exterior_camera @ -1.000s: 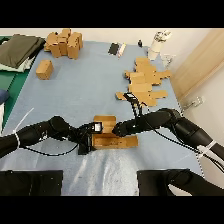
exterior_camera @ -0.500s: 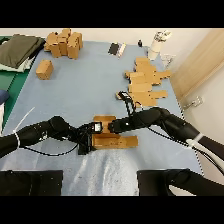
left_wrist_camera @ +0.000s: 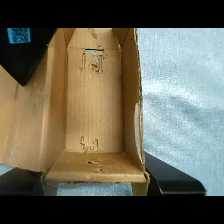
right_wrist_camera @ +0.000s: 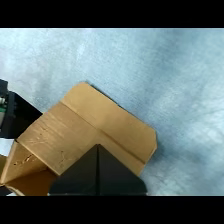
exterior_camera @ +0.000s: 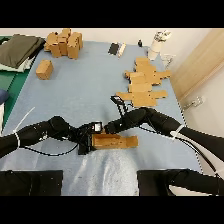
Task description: Fold the box.
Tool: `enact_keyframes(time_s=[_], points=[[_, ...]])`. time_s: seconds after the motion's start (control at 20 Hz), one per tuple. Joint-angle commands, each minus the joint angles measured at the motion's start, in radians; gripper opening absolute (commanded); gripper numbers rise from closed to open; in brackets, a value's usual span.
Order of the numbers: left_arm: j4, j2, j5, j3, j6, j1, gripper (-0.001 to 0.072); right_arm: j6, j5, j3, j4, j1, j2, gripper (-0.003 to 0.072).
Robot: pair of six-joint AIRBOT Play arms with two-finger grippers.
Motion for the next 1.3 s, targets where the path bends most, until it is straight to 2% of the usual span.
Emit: enact_keyframes(time_s=[0.0,0.2,0.25,0.35,0.45,0.55,0.6,0.65,0.7,0.85,1.1,1.25], points=[[0.0,-0.001,0.003,0.0,0.0,0.0,0.0525,-0.062,-0.002,0.002,-0.017,0.001,0.005,0.0001],[0.0,-0.001,0.002,0.0,0.0,0.0,0.0525,0.007,-0.029,0.024,-0.272,-0.032,0.147,0.0001],[0.0,-0.001,0.002,0.0,0.0,0.0,0.0525,0.036,-0.064,0.024,-0.335,-0.045,0.196,0.0001],[0.0,-0.001,0.002,0.0,0.0,0.0,0.0525,0.048,-0.213,0.01,-0.43,-0.048,0.289,0.0001],[0.0,-0.001,0.002,0.0,0.0,0.0,0.0525,0.029,-0.327,-0.054,-0.414,-0.026,0.365,0.0001],[0.0,-0.001,0.002,0.0,0.0,0.0,0.0525,-0.19,-0.383,-0.145,-0.287,0.019,0.425,0.0004],[0.0,-0.001,0.002,0.0,0.0,0.0,0.0525,-0.29,-0.379,-0.188,-0.263,0.044,0.441,0.0138],[0.0,-0.001,0.002,0.0,0.0,0.0,0.0525,-0.344,-0.365,-0.218,-0.281,0.064,0.443,0.0345],[0.0,-0.001,0.002,0.0,0.0,0.0,0.0525,-0.382,-0.343,-0.24,-0.322,0.076,0.439,0.0409],[0.0,-0.001,0.002,0.0,0.0,0.0,0.0525,-0.435,-0.214,-0.252,-0.423,0.076,0.409,0.041],[0.0,-0.001,0.002,0.0,0.0,0.0,0.0525,-0.629,-0.002,-0.252,-0.372,0.077,0.352,0.041],[0.0,-0.001,0.002,0.0,0.0,0.0,0.0525,-0.68,0.04,-0.252,-0.372,0.077,0.34,0.0409]])
